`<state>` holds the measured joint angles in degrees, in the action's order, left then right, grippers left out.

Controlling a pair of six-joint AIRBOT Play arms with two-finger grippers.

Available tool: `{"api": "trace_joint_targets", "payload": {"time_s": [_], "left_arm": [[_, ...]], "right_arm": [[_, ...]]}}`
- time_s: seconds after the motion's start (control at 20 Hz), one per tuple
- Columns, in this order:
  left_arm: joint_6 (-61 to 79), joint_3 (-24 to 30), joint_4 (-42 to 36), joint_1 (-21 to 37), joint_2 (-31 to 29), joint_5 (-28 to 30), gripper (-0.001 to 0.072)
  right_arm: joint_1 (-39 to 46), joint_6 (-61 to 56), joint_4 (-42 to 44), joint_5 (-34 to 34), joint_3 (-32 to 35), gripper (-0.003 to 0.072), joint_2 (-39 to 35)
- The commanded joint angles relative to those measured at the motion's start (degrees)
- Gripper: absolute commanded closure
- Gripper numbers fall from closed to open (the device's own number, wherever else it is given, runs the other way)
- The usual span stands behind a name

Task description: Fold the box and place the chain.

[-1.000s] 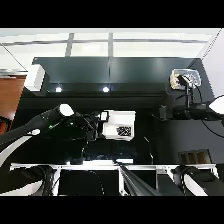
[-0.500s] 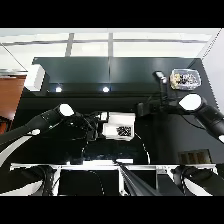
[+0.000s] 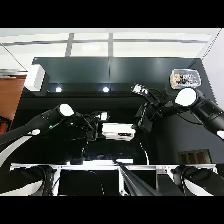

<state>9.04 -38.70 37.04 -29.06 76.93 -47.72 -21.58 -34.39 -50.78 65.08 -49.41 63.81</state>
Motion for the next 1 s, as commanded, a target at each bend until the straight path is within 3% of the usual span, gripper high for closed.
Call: {"api": "trace_joint_targets", "payload": {"time_s": [0.0,0.95], "left_arm": [[-0.02,-0.02,-0.04,0.00,0.00,-0.09,0.0355],[-0.04,-0.02,-0.04,0.00,0.00,-0.37,0.0355]], "right_arm": [[-1.20,5.99,-0.31,1.18,-0.44,-0.0034,0.55],[-6.75,7.23,-0.26,-0.90,1.25,-0.0034,3.98]]}}
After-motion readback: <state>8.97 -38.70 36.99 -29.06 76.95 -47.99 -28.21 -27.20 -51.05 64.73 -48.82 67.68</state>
